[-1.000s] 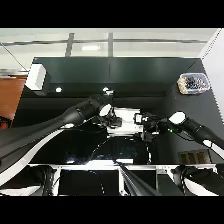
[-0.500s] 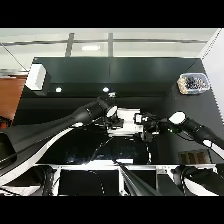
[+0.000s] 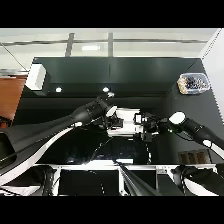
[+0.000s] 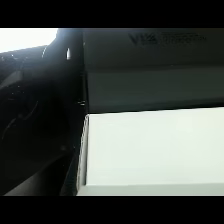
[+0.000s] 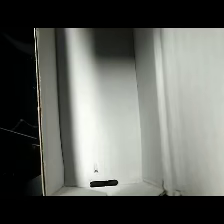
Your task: Fold the box and place the chain.
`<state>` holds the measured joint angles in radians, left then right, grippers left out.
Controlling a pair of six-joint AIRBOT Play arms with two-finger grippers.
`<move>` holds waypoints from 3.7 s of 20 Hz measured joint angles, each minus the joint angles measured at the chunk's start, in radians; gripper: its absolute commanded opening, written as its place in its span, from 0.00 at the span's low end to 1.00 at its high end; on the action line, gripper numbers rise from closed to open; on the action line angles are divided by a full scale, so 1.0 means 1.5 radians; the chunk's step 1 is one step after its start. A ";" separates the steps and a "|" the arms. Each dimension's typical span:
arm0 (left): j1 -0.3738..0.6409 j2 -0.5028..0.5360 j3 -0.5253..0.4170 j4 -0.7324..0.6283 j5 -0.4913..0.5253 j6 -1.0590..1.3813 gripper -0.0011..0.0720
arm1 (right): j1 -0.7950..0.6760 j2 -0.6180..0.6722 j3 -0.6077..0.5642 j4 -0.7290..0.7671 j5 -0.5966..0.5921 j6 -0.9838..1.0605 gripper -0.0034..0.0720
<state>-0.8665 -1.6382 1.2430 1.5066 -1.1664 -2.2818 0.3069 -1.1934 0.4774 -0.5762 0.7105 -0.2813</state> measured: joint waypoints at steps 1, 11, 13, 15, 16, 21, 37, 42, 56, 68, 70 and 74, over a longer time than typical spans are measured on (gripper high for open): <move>0.001 0.002 0.000 0.000 -0.003 0.000 0.47 | 0.000 0.000 0.000 0.000 0.000 0.000 0.17; 0.006 0.012 0.001 -0.002 -0.002 -0.005 0.22 | 0.000 0.000 0.000 0.000 -0.001 0.000 0.17; 0.006 0.013 0.001 -0.002 0.000 -0.014 0.09 | 0.000 0.000 0.000 0.000 -0.001 0.000 0.17; 0.005 0.013 0.001 0.000 0.002 -0.031 0.05 | 0.000 0.000 0.000 0.000 -0.001 0.001 0.17; 0.004 0.013 0.001 0.001 0.002 -0.035 0.05 | 0.000 0.000 0.000 0.000 -0.001 0.001 0.17; 0.002 0.013 0.001 0.002 0.005 -0.049 0.54 | 0.000 0.000 0.000 0.000 -0.001 0.000 0.17; 0.001 0.013 0.001 0.004 0.002 -0.051 0.05 | -0.007 0.028 0.000 -0.017 -0.006 0.031 0.96; 0.001 0.013 0.001 0.003 0.004 -0.049 0.05 | -0.027 0.093 0.000 -0.062 0.025 0.064 0.96; 0.001 0.013 0.001 0.002 0.004 -0.048 0.05 | -0.023 0.093 -0.003 -0.041 0.050 0.098 0.29; 0.002 0.013 0.001 0.004 0.007 -0.049 0.05 | 0.015 0.038 -0.009 0.066 -0.006 0.119 0.63; 0.002 0.012 0.001 0.004 0.007 -0.049 0.05 | 0.016 0.037 -0.009 0.068 -0.009 0.128 0.29; 0.002 0.009 0.001 0.003 0.007 -0.049 0.05 | 0.007 0.049 -0.005 0.053 -0.006 0.210 0.06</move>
<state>-0.8642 -1.6241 1.2449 1.5105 -1.1561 -2.3547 0.3180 -1.1206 0.4706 -0.4973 0.7017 0.0330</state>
